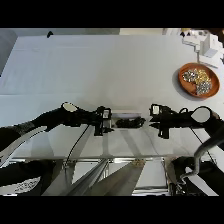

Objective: Fold the box and place the chain.

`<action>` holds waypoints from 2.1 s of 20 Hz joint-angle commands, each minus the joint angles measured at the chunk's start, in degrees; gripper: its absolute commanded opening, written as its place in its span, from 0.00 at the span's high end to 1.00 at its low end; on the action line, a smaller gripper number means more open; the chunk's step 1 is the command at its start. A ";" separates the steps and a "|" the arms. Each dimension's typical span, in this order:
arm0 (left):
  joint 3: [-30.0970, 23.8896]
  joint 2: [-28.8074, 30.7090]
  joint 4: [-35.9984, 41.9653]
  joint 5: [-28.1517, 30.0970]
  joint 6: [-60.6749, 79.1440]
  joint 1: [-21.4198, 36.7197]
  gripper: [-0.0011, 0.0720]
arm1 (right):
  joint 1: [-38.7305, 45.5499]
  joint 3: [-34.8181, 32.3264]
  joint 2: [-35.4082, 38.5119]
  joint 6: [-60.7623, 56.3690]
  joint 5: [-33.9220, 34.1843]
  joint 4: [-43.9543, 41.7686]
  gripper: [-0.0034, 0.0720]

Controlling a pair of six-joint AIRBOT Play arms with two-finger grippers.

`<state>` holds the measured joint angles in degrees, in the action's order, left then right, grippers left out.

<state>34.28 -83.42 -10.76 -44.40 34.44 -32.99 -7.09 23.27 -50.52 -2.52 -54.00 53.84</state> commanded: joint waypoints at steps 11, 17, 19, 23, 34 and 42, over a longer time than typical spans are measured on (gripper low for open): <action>0.02 0.04 0.00 0.00 0.00 0.04 0.90 | -6.01 -1.44 -3.78 5.40 8.59 -3.91 0.75; 0.02 0.04 0.00 0.00 0.00 0.04 0.90 | -9.27 -1.44 -5.92 5.42 10.23 -3.43 0.75; 0.02 0.04 0.00 0.00 0.00 0.04 0.90 | -9.27 -1.44 -5.92 5.42 10.43 -3.58 0.75; 0.02 0.04 0.00 0.00 0.00 0.04 0.90 | -9.27 -1.44 -5.92 5.40 10.58 -5.97 0.87; 0.02 0.04 0.00 0.00 0.00 0.04 0.90 | -7.15 -1.33 3.80 -22.27 9.16 19.19 0.93; 0.02 0.04 0.00 0.00 0.00 0.04 0.90 | -6.45 11.69 16.33 -24.46 -5.05 12.07 0.93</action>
<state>34.26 -83.42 -10.74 -44.42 34.44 -32.97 -13.63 29.87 -36.80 -25.61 -54.13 69.71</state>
